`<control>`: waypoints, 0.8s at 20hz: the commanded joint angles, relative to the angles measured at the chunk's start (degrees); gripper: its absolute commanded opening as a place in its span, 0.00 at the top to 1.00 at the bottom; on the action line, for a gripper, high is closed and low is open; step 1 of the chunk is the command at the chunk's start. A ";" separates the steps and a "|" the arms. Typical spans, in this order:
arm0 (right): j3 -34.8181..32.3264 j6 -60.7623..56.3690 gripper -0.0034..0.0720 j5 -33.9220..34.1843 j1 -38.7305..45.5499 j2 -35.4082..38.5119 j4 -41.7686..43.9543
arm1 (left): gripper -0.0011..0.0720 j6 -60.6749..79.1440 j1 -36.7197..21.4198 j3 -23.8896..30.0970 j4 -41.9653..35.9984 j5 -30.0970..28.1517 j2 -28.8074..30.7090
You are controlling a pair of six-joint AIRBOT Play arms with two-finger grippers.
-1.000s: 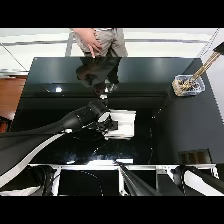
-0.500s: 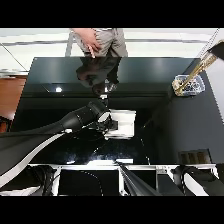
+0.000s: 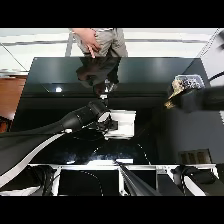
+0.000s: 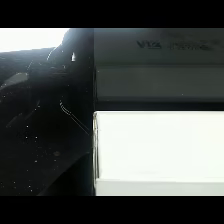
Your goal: Fold the box and place the chain.
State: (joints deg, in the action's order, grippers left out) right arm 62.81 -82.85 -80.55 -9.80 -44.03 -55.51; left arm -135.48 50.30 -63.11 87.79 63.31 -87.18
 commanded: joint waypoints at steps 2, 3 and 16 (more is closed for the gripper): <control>-13.94 0.79 0.94 11.43 -9.49 -1.53 9.40 | 0.94 0.02 -0.04 -0.02 0.04 -0.04 0.02; -15.50 0.74 0.94 13.86 -11.82 -2.58 9.86 | 0.94 0.02 -0.04 -0.02 0.02 -0.04 0.02; -16.81 0.66 0.94 21.66 -18.51 -13.05 9.73 | 0.94 0.02 -0.04 -0.02 0.00 0.00 0.02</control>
State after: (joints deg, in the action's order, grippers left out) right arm 46.09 -82.26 -60.25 -28.08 -56.03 -45.23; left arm -135.48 50.30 -63.11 87.81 63.31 -87.18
